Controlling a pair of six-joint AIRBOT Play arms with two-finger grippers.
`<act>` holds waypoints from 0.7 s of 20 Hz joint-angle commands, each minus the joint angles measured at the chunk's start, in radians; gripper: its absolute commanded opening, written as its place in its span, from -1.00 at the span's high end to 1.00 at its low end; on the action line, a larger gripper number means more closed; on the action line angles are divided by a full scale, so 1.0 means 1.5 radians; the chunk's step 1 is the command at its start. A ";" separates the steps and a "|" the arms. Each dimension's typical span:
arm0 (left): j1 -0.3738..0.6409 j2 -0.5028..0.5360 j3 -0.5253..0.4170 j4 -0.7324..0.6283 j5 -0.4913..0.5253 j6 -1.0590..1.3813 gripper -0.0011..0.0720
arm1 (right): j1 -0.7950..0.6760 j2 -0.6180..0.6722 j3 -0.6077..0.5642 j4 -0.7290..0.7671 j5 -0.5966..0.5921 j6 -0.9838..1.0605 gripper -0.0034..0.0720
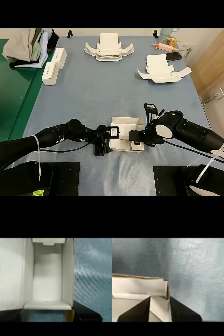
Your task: Fold the box.
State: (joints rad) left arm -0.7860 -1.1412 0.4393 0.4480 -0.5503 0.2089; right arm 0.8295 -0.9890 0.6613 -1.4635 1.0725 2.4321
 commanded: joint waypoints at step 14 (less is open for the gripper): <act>0.000 0.000 0.000 0.000 0.001 0.000 -0.44 | 0.047 -0.089 0.031 -0.084 0.038 0.159 0.25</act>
State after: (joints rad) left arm -0.7860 -1.1412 0.4393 0.4480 -0.5503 0.2089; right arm 0.8974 -1.1168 0.7025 -1.5536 1.1076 2.6446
